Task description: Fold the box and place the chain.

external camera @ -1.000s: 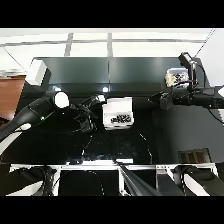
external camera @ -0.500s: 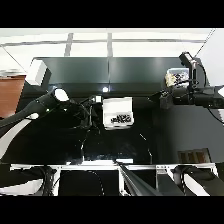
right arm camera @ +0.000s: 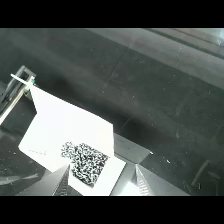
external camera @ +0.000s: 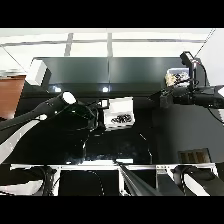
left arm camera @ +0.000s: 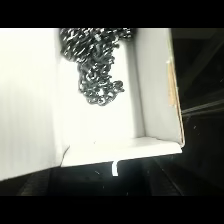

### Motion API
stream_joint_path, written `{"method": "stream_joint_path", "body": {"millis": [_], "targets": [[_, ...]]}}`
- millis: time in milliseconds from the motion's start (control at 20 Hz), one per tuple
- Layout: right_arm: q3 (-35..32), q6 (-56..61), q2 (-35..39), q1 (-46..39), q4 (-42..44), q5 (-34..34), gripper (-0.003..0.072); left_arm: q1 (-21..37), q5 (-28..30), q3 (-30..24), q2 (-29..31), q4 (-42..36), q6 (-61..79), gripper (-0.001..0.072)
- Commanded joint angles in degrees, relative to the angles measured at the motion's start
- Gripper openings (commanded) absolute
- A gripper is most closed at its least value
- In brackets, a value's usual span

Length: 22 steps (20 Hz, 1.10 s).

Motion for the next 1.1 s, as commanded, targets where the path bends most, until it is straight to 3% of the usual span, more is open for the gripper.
{"method": "stream_joint_path", "body": {"millis": [0, 250, 650, 850, 1050], "targets": [[0.0, 0.0, 0.0, 0.0, 0.1, -0.1, 0.0483, -0.5, 0.3, 0.0, -0.1, -1.0, 1.9, 0.0711], [0.0, 0.0, 0.0, 0.0, 0.1, -0.1, 0.0483, -0.4, -1.0, 0.0, -0.1, -4.5, 1.2, 0.0711], [0.0, 0.7, 0.0, 0.0, 0.1, -0.3, 0.0482, 2.8, -6.4, -0.3, 1.4, -0.5, -9.9, 0.0708], [0.0, 0.9, 0.0, 0.0, 1.6, -1.0, 0.0483, 2.8, -5.8, -5.2, 4.6, -0.6, -14.1, 0.0706], [0.0, 0.9, 0.0, 0.0, 1.6, -0.8, 0.0483, 2.3, -0.6, -10.8, 10.2, -0.9, -25.6, 0.0683]]}}
